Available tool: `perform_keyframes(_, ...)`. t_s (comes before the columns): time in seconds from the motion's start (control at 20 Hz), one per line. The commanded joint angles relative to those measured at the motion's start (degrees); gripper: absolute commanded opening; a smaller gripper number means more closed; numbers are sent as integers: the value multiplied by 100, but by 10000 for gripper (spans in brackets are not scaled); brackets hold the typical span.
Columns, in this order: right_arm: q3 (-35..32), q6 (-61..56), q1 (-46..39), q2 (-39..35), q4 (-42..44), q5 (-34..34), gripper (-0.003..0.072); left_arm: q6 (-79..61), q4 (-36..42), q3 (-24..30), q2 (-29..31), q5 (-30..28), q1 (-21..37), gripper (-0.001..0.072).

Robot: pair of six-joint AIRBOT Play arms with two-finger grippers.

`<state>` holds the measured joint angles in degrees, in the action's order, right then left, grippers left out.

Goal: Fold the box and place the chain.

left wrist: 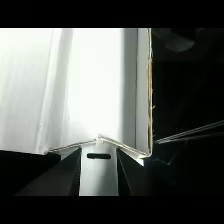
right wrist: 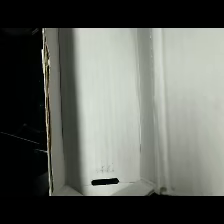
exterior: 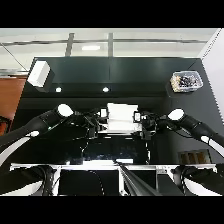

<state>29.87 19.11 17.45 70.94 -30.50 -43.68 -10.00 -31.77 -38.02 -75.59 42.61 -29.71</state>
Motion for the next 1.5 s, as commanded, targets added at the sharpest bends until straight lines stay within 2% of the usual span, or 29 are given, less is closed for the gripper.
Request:
perform_keyframes(0.0,0,-2,4,4,2,0,417,-2,581,-7,-57,-9,-22,275)
perform_keyframes(0.15,0,-2,4,4,2,0,417,-4,776,-7,-76,-13,-26,274)
perform_keyframes(1.0,0,-2,4,4,2,0,416,-9,498,-28,-330,-68,-284,272)
perform_keyframes(1.05,0,-2,4,4,2,0,417,-9,494,-28,-330,-107,-284,253)
perform_keyframes(1.1,0,-2,4,4,2,0,417,-9,479,-28,-330,-177,-286,192)
perform_keyframes(1.15,0,-2,4,4,2,0,417,-9,481,-28,-328,-254,-286,220)
perform_keyframes(1.25,0,-2,4,4,2,0,416,-9,481,-31,-328,-275,-286,374)
perform_keyframes(1.35,0,-2,4,4,2,0,417,-9,481,-31,-328,-275,-286,375)
perform_keyframes(1.4,0,-2,4,4,2,0,417,-11,479,-31,-328,-275,-286,335)
perform_keyframes(1.45,0,-2,4,4,2,0,417,-11,479,-31,-328,-275,-286,330)
